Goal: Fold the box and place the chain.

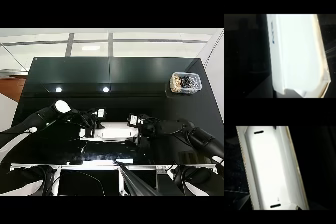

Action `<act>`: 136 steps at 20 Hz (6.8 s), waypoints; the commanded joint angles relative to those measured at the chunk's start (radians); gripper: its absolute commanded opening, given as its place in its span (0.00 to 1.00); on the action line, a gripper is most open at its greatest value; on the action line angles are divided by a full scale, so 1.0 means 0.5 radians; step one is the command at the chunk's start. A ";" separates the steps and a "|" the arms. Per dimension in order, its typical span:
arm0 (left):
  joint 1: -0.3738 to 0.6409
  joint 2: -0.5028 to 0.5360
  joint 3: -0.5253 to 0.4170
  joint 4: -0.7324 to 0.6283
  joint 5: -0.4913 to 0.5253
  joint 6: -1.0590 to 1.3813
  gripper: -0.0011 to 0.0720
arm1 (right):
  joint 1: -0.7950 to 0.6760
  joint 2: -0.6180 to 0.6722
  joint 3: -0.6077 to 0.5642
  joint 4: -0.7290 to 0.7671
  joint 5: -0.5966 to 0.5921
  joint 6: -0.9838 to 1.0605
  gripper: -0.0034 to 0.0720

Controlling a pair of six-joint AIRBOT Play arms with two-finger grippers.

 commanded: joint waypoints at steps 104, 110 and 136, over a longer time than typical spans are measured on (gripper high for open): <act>-0.092 0.675 -0.313 -0.059 0.586 -1.850 0.05 | 0.101 -0.330 0.002 -0.131 0.198 -0.018 0.76; -0.115 0.469 -0.311 -0.085 0.817 -1.849 0.05 | 0.101 -0.330 0.002 -0.131 0.202 -0.018 0.76; 0.372 0.699 -0.294 0.706 -0.561 -1.044 0.99 | 0.101 -0.330 0.002 -0.130 0.202 -0.003 0.76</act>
